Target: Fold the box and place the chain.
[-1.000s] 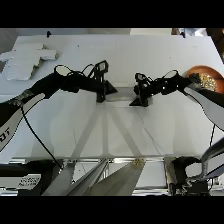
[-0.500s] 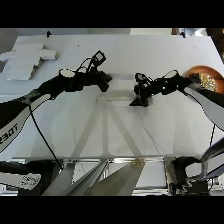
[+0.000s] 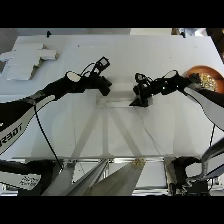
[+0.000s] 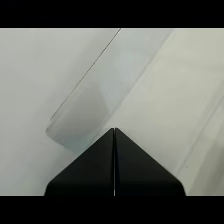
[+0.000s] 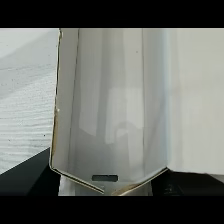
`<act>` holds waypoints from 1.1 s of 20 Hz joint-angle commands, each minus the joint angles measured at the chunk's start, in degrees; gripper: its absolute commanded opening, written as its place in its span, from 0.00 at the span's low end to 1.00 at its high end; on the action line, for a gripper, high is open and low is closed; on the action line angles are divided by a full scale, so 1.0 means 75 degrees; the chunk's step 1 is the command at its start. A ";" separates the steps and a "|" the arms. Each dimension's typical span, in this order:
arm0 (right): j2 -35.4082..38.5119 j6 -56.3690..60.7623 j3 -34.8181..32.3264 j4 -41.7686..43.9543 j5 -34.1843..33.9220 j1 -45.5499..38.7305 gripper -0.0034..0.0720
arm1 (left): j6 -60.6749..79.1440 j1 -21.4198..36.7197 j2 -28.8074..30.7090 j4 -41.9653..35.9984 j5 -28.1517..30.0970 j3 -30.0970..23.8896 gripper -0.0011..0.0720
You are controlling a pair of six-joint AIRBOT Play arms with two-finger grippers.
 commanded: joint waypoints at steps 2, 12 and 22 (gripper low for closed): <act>0.0006 0.0003 0.0006 0.0006 -0.0009 -0.0003 0.65 | -0.0096 0.0163 0.0525 0.0131 -0.0187 0.0000 0.02; 0.0006 0.0003 0.0009 0.0009 -0.0009 -0.0003 0.65 | 0.0099 0.1224 0.1343 0.2634 -0.3824 0.0000 0.91; 0.0006 0.0003 0.0006 0.0009 -0.0009 -0.0003 0.65 | -0.0396 0.0052 0.1148 0.4593 -0.2413 0.0000 0.89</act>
